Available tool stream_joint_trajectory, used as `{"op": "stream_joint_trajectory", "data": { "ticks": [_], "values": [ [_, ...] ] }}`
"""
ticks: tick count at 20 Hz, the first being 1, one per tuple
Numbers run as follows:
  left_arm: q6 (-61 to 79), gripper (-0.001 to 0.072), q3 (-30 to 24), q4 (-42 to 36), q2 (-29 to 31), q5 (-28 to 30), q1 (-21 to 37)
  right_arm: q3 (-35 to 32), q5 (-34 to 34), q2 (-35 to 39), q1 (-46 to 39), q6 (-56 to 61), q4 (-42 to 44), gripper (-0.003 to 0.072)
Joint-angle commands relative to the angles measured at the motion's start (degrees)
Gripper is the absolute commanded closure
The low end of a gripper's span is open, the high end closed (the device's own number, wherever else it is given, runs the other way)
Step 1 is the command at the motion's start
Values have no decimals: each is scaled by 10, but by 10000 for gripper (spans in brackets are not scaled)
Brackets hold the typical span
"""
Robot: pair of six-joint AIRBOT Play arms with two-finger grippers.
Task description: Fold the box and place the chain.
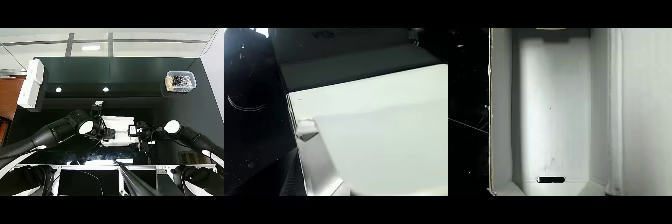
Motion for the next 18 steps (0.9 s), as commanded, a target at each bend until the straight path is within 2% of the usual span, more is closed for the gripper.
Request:
{"op": "stream_joint_trajectory", "data": {
  "ticks": [1, 4, 5, 7, 8, 11, 18],
  "values": [
    [-26, 359, 2, 22, -12, -3, -1, 0, 0, 0, 0, 0, 0, 265],
    [-26, 375, 17, 25, -40, -15, -3, 0, 0, 0, 0, 0, 0, 265],
    [-26, 442, 28, 34, -51, -37, -6, 0, 0, 0, 0, 0, 0, 265],
    [-28, 456, 54, 65, -75, -80, -14, 0, 0, 0, 0, 0, 0, 265],
    [-33, 479, 63, 78, -82, -85, -17, 0, 0, 0, 0, 0, 0, 265],
    [-70, 478, 69, 85, -89, -63, -21, 0, 0, 0, 0, 0, 0, 265],
    [-117, 479, 68, 94, -89, -68, -24, 0, -2, 0, 0, 0, 0, 265]
  ]
}}
